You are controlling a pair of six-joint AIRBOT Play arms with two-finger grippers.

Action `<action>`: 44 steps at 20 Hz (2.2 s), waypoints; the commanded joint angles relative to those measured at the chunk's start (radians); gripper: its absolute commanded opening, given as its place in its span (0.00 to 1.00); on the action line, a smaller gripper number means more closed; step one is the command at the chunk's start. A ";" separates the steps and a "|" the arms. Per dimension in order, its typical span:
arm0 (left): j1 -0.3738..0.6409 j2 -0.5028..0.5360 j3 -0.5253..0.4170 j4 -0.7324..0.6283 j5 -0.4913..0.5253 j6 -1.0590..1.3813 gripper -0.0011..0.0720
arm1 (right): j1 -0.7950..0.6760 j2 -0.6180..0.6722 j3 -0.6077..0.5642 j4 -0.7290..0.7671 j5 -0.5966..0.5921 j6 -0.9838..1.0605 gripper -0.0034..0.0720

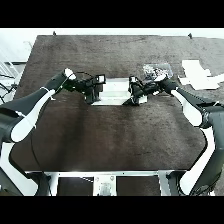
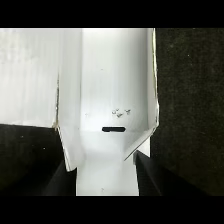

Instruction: Fold the box and place the chain.

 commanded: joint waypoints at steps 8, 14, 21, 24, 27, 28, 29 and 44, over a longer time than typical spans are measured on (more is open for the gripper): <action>0.000 -0.025 0.000 -0.099 0.003 0.047 0.36 | -0.001 -0.001 0.000 0.000 0.000 0.000 0.82; -0.008 -0.025 0.000 -0.158 -0.002 0.079 0.35 | -0.001 -0.001 0.000 0.000 0.000 0.000 0.82; -0.054 -0.039 0.000 -0.161 0.088 0.089 0.39 | -0.001 -0.001 0.000 0.000 0.000 0.000 0.82; -0.054 -0.042 0.000 -0.167 0.089 0.089 0.56 | -0.001 -0.001 0.000 0.000 0.000 0.000 0.82; -0.054 -0.042 0.000 -0.167 0.084 0.090 0.63 | -0.001 -0.001 0.000 0.000 0.000 0.000 0.82; -0.054 -0.042 0.000 -0.167 0.084 0.089 0.95 | -0.001 -0.001 0.000 0.000 0.000 0.000 0.82; -0.054 -0.042 0.000 -0.167 0.084 0.088 1.00 | -0.001 -0.001 0.000 0.000 0.000 0.000 0.82; 0.037 -0.040 0.001 -0.160 -0.043 0.089 0.38 | -0.001 -0.001 0.000 0.000 0.000 0.000 0.82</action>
